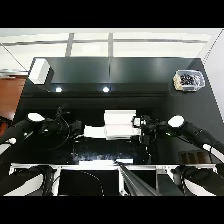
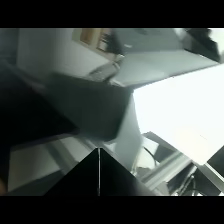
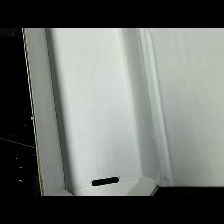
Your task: Fold the box and place the chain.
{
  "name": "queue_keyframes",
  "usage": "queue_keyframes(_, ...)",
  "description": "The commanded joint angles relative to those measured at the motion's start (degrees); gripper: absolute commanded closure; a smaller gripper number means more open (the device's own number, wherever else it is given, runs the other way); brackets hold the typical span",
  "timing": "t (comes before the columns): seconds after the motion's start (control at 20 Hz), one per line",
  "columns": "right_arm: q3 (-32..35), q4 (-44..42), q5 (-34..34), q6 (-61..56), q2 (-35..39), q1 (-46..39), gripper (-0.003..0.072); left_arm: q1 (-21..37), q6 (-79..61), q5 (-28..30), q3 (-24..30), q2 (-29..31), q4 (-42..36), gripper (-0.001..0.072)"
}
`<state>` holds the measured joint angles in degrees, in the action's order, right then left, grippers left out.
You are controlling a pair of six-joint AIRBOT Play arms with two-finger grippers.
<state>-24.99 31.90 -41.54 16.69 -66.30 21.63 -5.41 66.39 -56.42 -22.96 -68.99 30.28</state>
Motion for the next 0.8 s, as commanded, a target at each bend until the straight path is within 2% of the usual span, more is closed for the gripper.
queue_keyframes(0.0, 0.02, -0.33, 0.50, -0.39, -0.04, 0.04, 0.0320, -3.54, -3.17, 0.90, -0.04, -0.98, -5.51, 0.0683)
queue_keyframes(0.25, 0.02, -0.31, 0.50, -0.39, -0.04, 0.04, 0.0320, -5.22, -3.19, -1.29, -1.29, -0.94, -5.20, 0.0681)
queue_keyframes(0.5, 0.02, -0.33, 0.50, -0.39, -0.04, 0.04, 0.0320, -9.92, -2.91, -0.87, -7.52, -0.83, -3.69, 0.0677)
queue_keyframes(0.55, 0.02, -0.33, 0.50, -0.39, -0.04, 0.04, 0.0320, -10.45, -2.93, -0.98, -9.07, -0.83, -2.91, 0.0575)
queue_keyframes(0.6, 0.02, -0.33, 0.50, -0.39, -0.04, 0.04, 0.0320, -10.95, -2.93, -1.14, -10.43, -0.83, -1.81, 0.0242)
queue_keyframes(0.65, 0.02, -0.31, 0.50, -0.39, -0.04, 0.04, 0.0320, -11.08, -2.82, -1.66, -11.41, -0.83, -1.03, 0.0023)
queue_keyframes(0.75, 0.02, -0.33, 0.48, -0.39, -0.04, 0.04, 0.0320, -11.08, -2.73, -3.45, -12.74, -0.83, -0.74, 0.0016)
